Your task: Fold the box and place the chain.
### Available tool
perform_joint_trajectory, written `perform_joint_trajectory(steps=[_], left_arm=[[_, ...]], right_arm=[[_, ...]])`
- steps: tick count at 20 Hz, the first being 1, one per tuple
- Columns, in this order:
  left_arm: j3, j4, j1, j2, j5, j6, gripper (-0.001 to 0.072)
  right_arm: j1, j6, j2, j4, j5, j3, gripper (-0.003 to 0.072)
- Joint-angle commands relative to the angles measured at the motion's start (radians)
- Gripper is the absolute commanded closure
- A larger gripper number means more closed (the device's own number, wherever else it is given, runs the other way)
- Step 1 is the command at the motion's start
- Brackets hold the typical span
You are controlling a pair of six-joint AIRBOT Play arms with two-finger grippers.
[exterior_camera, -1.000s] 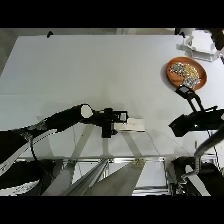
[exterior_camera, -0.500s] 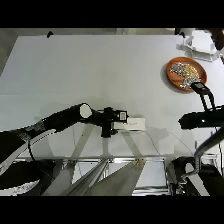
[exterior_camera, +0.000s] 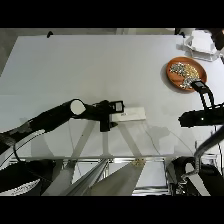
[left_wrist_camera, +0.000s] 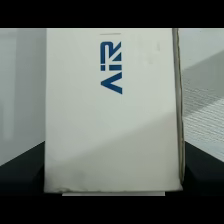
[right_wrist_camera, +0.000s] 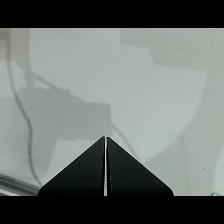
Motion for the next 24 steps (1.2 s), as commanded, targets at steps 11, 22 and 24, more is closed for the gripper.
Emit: perform_joint_trajectory(steps=[11, 22, 24], left_arm=[[0.000, 0.557, 0.693, 0.283, -0.092, -0.708, 0.0704], [-0.003, 0.579, 1.077, 0.135, -0.217, -0.821, 0.0704], [-0.003, 0.580, 1.077, 0.081, -0.252, -0.825, 0.0704]], right_arm=[[-0.001, 0.000, -0.002, 0.000, -0.007, 0.001, 0.0680], [-0.001, 0.000, -0.002, 0.000, -0.006, 0.001, 0.0680], [-0.001, 0.000, -0.002, 0.000, -0.006, 0.001, 0.0680]])
